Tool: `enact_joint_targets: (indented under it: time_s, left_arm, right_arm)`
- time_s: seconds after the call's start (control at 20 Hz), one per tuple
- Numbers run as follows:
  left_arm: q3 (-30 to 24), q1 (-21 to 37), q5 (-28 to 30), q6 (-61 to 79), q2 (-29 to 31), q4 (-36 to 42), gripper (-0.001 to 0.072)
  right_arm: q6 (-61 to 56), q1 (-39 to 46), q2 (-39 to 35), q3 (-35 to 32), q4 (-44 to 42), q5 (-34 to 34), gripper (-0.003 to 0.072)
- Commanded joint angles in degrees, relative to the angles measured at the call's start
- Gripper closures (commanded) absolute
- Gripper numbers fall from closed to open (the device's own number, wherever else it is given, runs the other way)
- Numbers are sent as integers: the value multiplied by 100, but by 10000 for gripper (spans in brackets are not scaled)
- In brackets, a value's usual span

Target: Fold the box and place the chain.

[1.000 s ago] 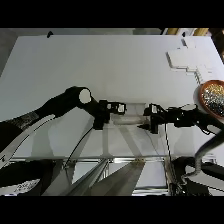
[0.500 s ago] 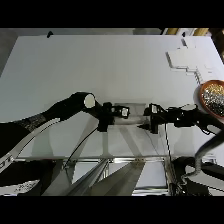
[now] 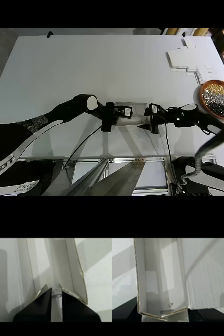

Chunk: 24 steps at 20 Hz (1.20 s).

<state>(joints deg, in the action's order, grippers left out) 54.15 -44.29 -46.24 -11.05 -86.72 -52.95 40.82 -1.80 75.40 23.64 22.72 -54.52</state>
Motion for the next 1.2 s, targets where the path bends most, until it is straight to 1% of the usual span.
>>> enact_joint_targets:
  time_s: [0.0, 0.1, 0.2, 0.25, 0.3, 0.35, 0.4, 0.5, 0.7, 0.75, 0.8, 0.95, 1.0, 1.15]
  left_arm:
    - [-2, -81, 44, 284, -2, 175, 580]
    - [-2, -114, 42, 476, -4, 238, 575]
    - [-2, -116, 42, 505, -4, 240, 519]
    - [-2, -116, 39, 505, -4, 240, 456]
    - [-2, -116, 39, 505, -4, 238, 367]
    - [-2, -116, 39, 503, -4, 238, 305]
    - [-2, -116, 37, 503, -2, 238, 281]
    - [-2, -107, 35, 496, 0, 238, 252]
    - [-2, -68, 24, 282, 2, 238, 254]
    - [-2, -55, -17, 221, 13, 232, 260]
    - [-2, -22, -66, 131, 26, 232, 292]
    - [-2, 140, -323, -352, 195, 186, 669]
    - [-2, 208, -422, -507, 271, 177, 705]
    - [-2, 461, -697, -1338, 573, 96, 705]
  right_arm:
    - [-2, -4, -2, 0, -4, 2, 289]
    - [-2, -4, -2, 0, -4, 2, 289]
    - [-2, -4, -2, 0, -2, 2, 289]
    - [-2, -4, -2, 0, -4, 2, 289]
    - [-2, -4, -2, 0, -4, 2, 289]
    - [-2, -4, -2, 0, -4, 2, 289]
    - [-2, -4, -2, 0, -4, 2, 289]
    - [-2, -2, -2, 0, -4, 2, 289]
    - [-2, -4, -2, 0, -4, 2, 289]
    - [-2, -4, -2, 0, -4, 2, 289]
    - [-2, -4, -2, 0, -4, 2, 289]
    - [-2, -4, -2, 0, -4, 2, 289]
    - [-2, -4, -2, 0, -4, 2, 289]
    - [-2, -2, -2, 0, -4, 2, 289]
